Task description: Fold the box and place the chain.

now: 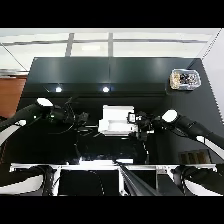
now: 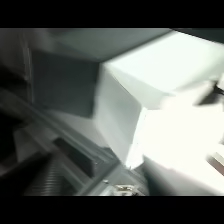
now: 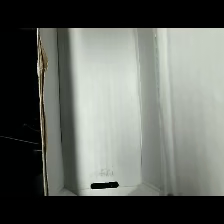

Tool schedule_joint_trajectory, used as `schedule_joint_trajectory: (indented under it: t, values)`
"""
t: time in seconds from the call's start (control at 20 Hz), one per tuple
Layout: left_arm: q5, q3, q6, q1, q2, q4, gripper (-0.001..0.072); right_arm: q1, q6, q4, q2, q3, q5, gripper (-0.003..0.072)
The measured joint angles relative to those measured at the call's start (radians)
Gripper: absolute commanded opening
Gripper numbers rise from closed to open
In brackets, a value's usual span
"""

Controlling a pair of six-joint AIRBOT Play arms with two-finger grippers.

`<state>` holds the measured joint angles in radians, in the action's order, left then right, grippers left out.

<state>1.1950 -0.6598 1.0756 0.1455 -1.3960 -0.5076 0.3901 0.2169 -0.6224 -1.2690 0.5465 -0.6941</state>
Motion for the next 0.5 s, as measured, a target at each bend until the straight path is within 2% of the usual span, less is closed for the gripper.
schedule_joint_trajectory:
  t: [0.1,0.2,0.3,0.35,0.4,0.5]
  values:
    - [0.024,-0.021,-0.027,0.003,0.0,0.016,0.0606,0.0,0.0,0.0,0.0,0.0,0.0,0.023]
    - [0.023,-0.037,-0.04,0.019,0.0,0.024,0.0548,0.0,0.0,0.0,0.0,0.0,0.0,0.023]
    - [0.015,-0.05,-0.049,0.04,0.0,0.032,0.0542,0.0,0.0,0.0,0.0,0.0,0.0,0.023]
    - [0.009,-0.054,-0.05,0.048,0.0,0.034,0.048,0.0,0.0,0.0,0.0,0.0,0.0,0.023]
    - [0.001,-0.058,-0.053,0.055,0.0,0.037,0.0456,0.0,0.0,0.0,0.0,0.0,0.0,0.023]
    - [-0.002,-0.064,-0.056,0.063,0.0,0.038,0.0456,0.0,0.0,0.0,0.0,0.0,0.0,0.023]
